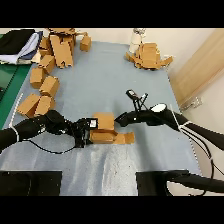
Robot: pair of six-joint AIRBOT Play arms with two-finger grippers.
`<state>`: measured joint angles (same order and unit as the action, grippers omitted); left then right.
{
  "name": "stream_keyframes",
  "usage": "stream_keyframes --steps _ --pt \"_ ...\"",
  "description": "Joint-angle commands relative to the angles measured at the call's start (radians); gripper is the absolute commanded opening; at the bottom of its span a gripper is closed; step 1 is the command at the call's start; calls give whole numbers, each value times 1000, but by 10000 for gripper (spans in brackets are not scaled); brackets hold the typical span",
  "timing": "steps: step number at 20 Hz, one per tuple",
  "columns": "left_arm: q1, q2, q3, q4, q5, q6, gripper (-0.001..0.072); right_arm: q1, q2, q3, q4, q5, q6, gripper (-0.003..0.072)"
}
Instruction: Fold the box.
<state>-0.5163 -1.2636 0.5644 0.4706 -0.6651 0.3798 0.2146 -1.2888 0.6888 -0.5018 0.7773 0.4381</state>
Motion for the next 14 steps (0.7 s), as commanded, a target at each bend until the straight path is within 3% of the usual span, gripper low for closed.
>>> stream_keyframes --steps 1,4,5,8,13,14 --pt "-1 -1 0 0 1 1 531 -43 108 70 -276 -3 142 29" --pt "-1 -1 0 1 0 1 532 -50 174 88 -364 40 182 56" --pt "-1 -1 0 0 1 1 531 -42 179 87 -389 90 182 165" --pt "-1 -1 0 1 2 1 532 31 180 76 -469 261 152 283" --pt "-1 -1 0 1 1 1 532 220 186 48 -731 272 153 420" --pt "-1 -1 0 1 1 1 532 243 186 43 -749 274 153 420"
